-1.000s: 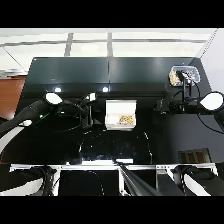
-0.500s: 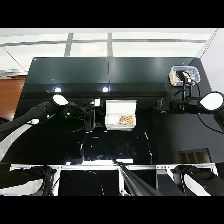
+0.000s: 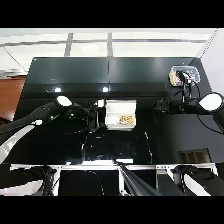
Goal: Fold the box and place the chain.
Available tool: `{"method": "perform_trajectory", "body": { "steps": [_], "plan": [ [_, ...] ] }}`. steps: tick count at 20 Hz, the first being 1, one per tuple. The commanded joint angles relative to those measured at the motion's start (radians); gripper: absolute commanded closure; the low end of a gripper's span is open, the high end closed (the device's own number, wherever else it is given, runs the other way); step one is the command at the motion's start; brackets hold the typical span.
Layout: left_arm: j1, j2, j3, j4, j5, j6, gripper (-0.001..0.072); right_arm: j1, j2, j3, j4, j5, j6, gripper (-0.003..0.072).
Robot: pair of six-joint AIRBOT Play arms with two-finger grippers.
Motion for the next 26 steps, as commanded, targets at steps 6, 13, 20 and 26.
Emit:
{"method": "perform_trajectory", "body": {
  "steps": [6, 13, 20, 26],
  "plan": [
    [-0.024, 0.000, 0.001, 0.005, 0.021, 0.001, 0.0303, 0.062, -0.036, -0.001, 0.027, -0.136, -0.008, -0.0034],
    [-0.024, 0.000, 0.001, 0.005, 0.021, 0.001, 0.0303, 0.140, -0.327, 0.155, 0.463, -0.272, -0.513, -0.0034],
    [-0.024, 0.000, 0.001, 0.005, 0.021, 0.001, 0.0302, 0.151, -0.309, 0.237, 0.381, 0.203, -1.136, -0.0034],
    [-0.024, 0.000, 0.001, 0.005, 0.019, 0.001, 0.0302, 0.211, -0.314, 0.192, 0.292, 0.164, -1.264, -0.0034]
  ]
}}
